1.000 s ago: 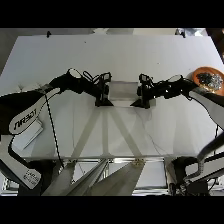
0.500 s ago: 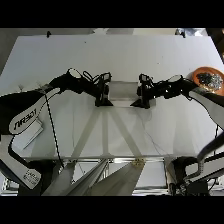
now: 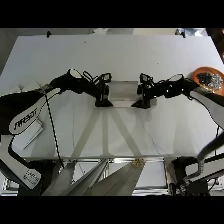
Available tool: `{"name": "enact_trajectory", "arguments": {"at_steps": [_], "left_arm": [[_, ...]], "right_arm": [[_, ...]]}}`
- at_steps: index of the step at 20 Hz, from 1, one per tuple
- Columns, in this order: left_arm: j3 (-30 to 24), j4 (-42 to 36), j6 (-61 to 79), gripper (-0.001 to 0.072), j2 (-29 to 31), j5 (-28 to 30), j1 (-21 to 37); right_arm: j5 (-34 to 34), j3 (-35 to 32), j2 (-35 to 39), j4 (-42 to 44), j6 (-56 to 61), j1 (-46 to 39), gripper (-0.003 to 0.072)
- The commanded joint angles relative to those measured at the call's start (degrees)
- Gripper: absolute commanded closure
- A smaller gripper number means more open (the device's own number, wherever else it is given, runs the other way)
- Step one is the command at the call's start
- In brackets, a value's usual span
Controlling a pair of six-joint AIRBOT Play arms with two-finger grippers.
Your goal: Fold the box and place the chain.
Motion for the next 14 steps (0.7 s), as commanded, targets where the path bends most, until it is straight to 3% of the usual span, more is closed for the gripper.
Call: {"name": "enact_trajectory", "arguments": {"at_steps": [1, 9, 12, 14], "left_arm": [[0.02, 0.11, 0.04, 0.0312, -0.02, 0.59, 0.04], [0.02, 0.11, 0.04, 0.0313, -0.02, 0.63, 0.02], [0.02, 0.09, 0.04, 0.0313, -0.02, 0.46, 0.02], [0.02, 0.09, 0.04, 0.0313, -0.02, 0.20, 0.02]], "right_arm": [[0.02, 0.04, 2.43, -5.31, 0.02, -2.10, -0.0016], [1.64, 0.04, 11.65, -8.79, 2.67, -11.21, 0.0014], [8.79, 0.04, 12.59, -8.04, 4.68, -11.41, 0.0304], [15.15, 0.04, 12.59, -7.23, 4.66, -10.14, 0.0626]]}}
